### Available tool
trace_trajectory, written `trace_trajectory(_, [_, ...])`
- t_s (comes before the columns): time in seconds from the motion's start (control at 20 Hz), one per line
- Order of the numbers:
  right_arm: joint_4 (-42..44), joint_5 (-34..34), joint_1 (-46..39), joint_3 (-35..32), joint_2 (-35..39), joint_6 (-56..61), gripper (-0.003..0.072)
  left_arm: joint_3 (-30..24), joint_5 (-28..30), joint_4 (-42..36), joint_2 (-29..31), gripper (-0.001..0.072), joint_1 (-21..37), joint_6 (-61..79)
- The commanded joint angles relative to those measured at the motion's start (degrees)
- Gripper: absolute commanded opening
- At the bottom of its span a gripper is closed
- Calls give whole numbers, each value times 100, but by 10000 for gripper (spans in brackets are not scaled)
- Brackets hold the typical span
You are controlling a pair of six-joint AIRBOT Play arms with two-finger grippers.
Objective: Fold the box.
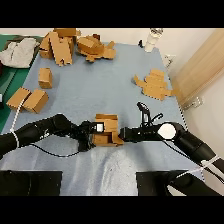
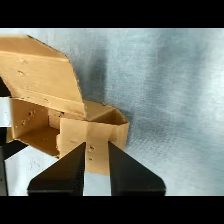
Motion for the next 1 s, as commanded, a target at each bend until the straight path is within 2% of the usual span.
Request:
trace_trajectory(0.0, [-177, -125, 39, 44, 295, 94, 232, 4, 0, 0, -2, 520, -2, 0])
trace_trajectory(0.05, [-249, -125, 11, 61, 485, 203, 225, 4, 0, 0, -2, 520, -2, 0])
trace_trajectory(0.1, [-527, -63, -66, 59, 664, 522, 171, 4, 0, 0, -2, 520, -2, 0])
trace_trajectory(0.15, [-1016, 109, -162, 59, 804, 883, 77, 4, -2, 0, -2, 520, -2, 0])
trace_trajectory(0.2, [-1513, 332, -251, 59, 870, 1231, 44, 4, 0, 0, 0, 520, -2, 0])
trace_trajectory(0.35, [-2612, 1049, -470, 7, 756, 1725, 2, 4, 0, 0, -2, 520, -2, 0])
trace_trajectory(0.45, [-2852, 1150, -577, -105, 542, 1797, 2, 4, 0, 0, -2, 520, -2, 0])
trace_trajectory(0.65, [-2638, 997, -566, -201, -120, 1639, 2, 4, 0, 0, 0, 520, -2, 0])
trace_trajectory(0.8, [-1580, 568, -564, -201, -533, 905, 2, 4, -2, 0, 0, 520, -2, 0])
trace_trajectory(0.95, [-1204, 299, -417, -201, -671, 728, 2, 4, 0, -2, -2, 520, -2, 0])
